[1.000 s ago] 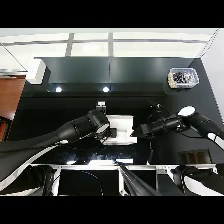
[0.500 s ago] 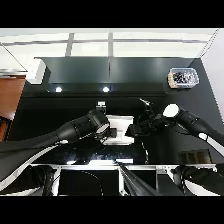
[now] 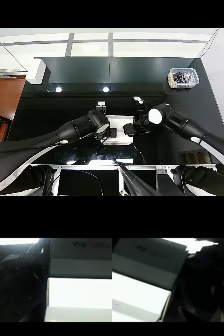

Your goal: Fold the box and place the chain.

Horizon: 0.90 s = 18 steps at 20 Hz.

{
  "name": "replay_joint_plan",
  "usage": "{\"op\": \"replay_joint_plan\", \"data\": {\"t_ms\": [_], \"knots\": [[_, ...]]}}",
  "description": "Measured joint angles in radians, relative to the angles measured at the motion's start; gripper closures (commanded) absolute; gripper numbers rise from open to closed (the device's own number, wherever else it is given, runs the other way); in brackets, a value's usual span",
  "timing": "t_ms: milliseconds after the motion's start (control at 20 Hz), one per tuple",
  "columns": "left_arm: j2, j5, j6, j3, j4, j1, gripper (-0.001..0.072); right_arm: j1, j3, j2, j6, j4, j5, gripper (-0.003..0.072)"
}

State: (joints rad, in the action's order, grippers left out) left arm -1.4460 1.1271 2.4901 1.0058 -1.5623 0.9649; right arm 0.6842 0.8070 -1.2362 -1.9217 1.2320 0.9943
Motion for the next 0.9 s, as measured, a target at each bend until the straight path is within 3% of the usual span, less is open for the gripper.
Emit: {"op": "replay_joint_plan", "data": {"t_ms": [150,200,250,900], "knots": [[0.0,0.0,0.0,0.0,0.0,0.0,0.0683,0.077,0.028,-0.001,-0.174,0.134,0.038,0.0275],[0.0,0.0,0.0,0.0,0.0,0.0,0.0683,0.095,0.033,-0.003,-0.219,0.163,0.047,0.0328],[0.0,0.0,0.0,0.0,0.0,0.0,0.0683,0.108,0.035,-0.006,-0.256,0.183,0.053,0.0449],[0.0,-0.002,0.0,0.0,0.002,0.0,0.0684,0.144,0.048,-0.073,-0.377,0.225,0.074,0.0448]]}}
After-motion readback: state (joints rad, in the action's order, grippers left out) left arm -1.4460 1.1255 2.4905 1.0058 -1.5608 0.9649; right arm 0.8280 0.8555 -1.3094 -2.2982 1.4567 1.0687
